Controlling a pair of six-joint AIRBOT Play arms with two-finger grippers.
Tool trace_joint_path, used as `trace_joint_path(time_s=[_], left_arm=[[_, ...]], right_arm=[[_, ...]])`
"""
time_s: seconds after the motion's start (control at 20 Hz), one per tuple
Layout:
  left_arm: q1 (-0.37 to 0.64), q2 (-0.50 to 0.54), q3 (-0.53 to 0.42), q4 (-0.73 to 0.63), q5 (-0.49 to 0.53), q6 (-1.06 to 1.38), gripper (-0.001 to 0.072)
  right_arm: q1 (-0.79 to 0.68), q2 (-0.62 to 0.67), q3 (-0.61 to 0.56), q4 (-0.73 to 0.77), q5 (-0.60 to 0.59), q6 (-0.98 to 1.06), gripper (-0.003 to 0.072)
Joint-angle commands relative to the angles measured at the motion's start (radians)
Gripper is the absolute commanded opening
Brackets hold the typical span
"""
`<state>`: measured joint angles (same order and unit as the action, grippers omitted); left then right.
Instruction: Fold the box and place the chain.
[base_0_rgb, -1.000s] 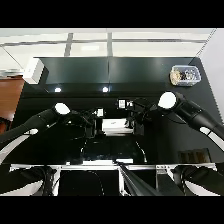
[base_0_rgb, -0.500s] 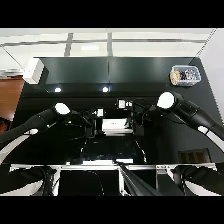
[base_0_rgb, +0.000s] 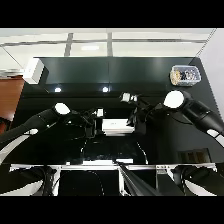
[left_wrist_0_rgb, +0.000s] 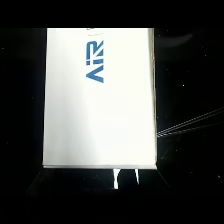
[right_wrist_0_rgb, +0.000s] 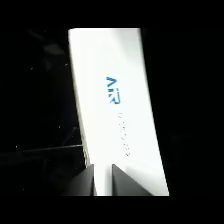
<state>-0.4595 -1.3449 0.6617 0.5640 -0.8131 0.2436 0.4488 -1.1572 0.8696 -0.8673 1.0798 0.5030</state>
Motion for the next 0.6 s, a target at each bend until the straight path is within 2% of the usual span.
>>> trace_joint_path(time_s=[0.0,0.15,0.3,0.4,0.55], left_arm=[[0.0,0.0,0.0,0.0,0.0,-0.001,0.0351],[0.0,0.0,0.0,0.0,0.0,-0.001,0.035],[0.0,0.0,0.0,0.0,0.0,-0.001,0.0351],[0.0,0.0,0.0,0.0,0.0,-0.001,0.0351],[0.0,0.0,0.0,0.0,0.0,-0.001,0.0351]], right_arm=[[-0.085,0.03,-0.011,0.03,0.075,0.348,0.0015],[-0.169,0.03,-0.146,0.315,0.116,0.375,0.0015],[-0.158,0.029,-0.278,0.617,-0.009,0.374,0.0016],[-0.117,0.013,-0.295,0.683,-0.102,0.38,0.0015],[-0.074,-0.032,-0.295,0.718,-0.177,0.384,0.0015]])
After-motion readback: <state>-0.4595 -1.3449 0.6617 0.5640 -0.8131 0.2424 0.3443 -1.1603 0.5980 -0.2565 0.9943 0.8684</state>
